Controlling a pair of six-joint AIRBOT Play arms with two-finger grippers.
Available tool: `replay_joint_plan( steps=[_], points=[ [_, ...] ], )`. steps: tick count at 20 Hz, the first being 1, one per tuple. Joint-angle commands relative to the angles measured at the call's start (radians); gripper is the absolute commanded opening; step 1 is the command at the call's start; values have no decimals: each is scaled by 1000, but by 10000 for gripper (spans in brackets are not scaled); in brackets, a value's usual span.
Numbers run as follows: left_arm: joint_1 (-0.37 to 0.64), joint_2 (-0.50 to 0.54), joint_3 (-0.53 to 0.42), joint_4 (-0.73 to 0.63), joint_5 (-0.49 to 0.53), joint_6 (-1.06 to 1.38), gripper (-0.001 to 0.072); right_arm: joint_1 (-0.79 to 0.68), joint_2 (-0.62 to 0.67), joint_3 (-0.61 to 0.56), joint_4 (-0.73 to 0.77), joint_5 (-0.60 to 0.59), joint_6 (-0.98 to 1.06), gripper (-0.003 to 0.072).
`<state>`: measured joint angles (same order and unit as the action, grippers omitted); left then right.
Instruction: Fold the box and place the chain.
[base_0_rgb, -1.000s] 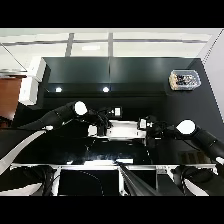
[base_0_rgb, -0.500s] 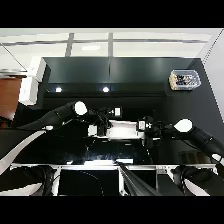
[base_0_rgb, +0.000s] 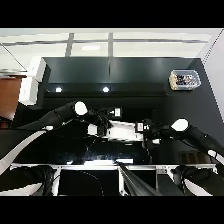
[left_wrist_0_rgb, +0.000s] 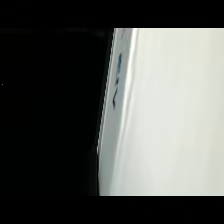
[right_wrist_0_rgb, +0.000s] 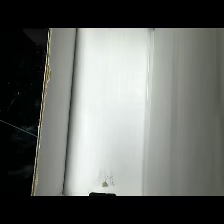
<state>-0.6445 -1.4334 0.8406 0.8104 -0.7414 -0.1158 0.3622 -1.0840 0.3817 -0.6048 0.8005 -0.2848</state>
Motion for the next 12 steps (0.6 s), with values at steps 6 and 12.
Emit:
replay_joint_plan(
  steps=[6, 12],
  points=[
    [0, 0, 1, 0, -3, -13, 25, 0, -19, -1, -55, -2, 29, 700],
    [-1, 0, 1, 0, -8, -23, 25, -1, -22, 0, -61, -11, 42, 700]
  ],
)
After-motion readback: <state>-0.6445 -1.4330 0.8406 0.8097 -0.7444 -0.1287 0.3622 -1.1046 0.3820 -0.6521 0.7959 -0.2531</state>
